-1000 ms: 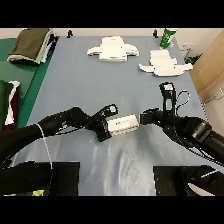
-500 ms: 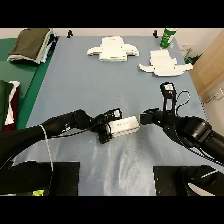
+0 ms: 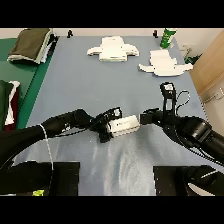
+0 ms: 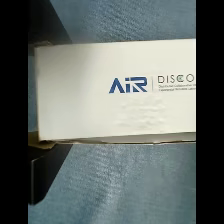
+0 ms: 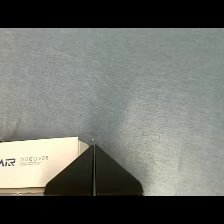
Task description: Fold the box.
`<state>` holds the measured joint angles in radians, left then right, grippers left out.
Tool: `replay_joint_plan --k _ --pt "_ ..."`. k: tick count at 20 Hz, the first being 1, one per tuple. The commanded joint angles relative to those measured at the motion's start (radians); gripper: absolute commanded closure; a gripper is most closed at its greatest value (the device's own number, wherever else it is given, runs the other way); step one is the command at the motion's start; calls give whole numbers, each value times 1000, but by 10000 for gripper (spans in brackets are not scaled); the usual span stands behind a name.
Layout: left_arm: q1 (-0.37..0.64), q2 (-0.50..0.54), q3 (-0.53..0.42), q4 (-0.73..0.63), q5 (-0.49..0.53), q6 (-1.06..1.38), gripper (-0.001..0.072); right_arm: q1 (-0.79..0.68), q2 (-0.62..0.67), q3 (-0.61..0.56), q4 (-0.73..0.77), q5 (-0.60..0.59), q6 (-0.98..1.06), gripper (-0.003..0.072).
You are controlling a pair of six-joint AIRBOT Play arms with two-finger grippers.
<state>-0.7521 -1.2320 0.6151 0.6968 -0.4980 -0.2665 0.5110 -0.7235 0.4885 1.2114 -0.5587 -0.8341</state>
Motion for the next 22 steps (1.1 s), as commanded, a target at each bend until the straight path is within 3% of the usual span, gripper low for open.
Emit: replay_joint_plan --k 1,7,10,13,15,18,22 --pt "10 0 10 -1 9 -20 368 0 0 0 0 0 0 677" --pt "59 24 15 49 -10 -134 368 0 0 0 0 0 0 677" --pt "187 82 16 224 -6 -312 368 0 0 0 0 1 0 677" --pt "382 84 65 317 -3 -501 368 0 0 0 0 1 0 676" --pt "539 47 142 394 -6 -621 368 0 0 0 0 1 0 676" --pt "764 -92 333 426 -45 -692 368 0 0 0 0 1 0 677" --pt "922 -348 663 467 -126 -707 368 0 0 0 0 5 0 677"
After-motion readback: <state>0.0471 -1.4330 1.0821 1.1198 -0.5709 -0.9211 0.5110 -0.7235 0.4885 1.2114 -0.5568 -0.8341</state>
